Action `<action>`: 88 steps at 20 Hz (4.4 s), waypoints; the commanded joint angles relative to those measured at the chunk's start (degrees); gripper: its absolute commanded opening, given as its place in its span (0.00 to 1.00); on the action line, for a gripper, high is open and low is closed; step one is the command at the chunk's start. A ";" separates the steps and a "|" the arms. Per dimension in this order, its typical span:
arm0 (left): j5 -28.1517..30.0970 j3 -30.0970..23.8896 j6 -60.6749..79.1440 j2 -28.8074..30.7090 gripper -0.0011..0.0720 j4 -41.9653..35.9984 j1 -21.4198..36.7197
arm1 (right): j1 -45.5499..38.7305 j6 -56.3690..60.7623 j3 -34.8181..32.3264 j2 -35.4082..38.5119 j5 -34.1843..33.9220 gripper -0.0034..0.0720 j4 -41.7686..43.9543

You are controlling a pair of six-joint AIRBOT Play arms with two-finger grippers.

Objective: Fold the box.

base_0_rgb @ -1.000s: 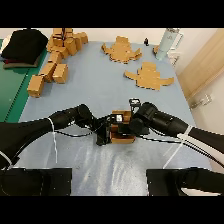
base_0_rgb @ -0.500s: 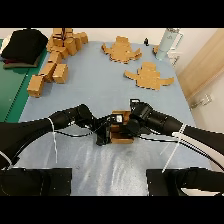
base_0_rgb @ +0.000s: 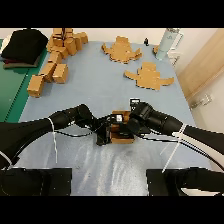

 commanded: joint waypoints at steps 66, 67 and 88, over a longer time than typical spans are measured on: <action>0.00 0.02 0.07 0.04 0.57 0.04 0.04 | -1.31 -86.64 -27.06 32.44 37.79 0.08 11.74; 0.00 0.02 0.07 0.04 0.57 0.04 0.04 | -1.31 -87.30 -27.06 31.98 37.79 0.14 11.74; 0.00 0.02 0.07 0.04 0.57 0.04 0.04 | 2.97 -106.29 -27.06 26.49 43.63 0.82 16.92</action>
